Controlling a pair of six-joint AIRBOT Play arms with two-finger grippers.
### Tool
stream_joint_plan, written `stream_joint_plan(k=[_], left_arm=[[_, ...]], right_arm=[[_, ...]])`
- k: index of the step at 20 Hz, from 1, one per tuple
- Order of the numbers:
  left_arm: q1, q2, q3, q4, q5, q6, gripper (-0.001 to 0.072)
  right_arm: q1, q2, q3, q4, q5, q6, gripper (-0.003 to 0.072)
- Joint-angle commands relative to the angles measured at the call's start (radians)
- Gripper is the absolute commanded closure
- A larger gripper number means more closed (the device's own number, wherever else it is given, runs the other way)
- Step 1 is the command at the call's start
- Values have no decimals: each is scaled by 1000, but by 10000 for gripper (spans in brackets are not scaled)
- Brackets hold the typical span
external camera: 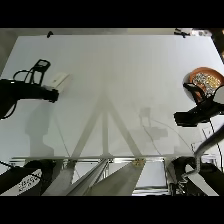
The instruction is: Fold the box and place the chain.
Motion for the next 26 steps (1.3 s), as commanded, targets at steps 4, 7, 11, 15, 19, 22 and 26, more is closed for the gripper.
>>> stream_joint_plan(k=[4,7,11,15,19,22,26], left_arm=[[145,-5,-46,39,104,-30,708],[144,-16,-86,32,109,-26,699],[144,-15,-90,12,122,16,261],[144,-14,-90,0,135,18,7],[143,25,-90,-62,149,73,2],[142,72,-90,-62,161,66,11],[142,116,-90,-63,174,53,12]], right_arm=[[0,0,-1,0,-11,-20,674],[0,-1,0,0,-11,-20,674],[0,0,0,0,-11,-40,674],[0,-1,0,0,-18,-44,674],[0,-1,0,0,-34,-47,674],[0,0,0,0,-42,-47,674],[0,-1,0,0,-50,-47,674]])
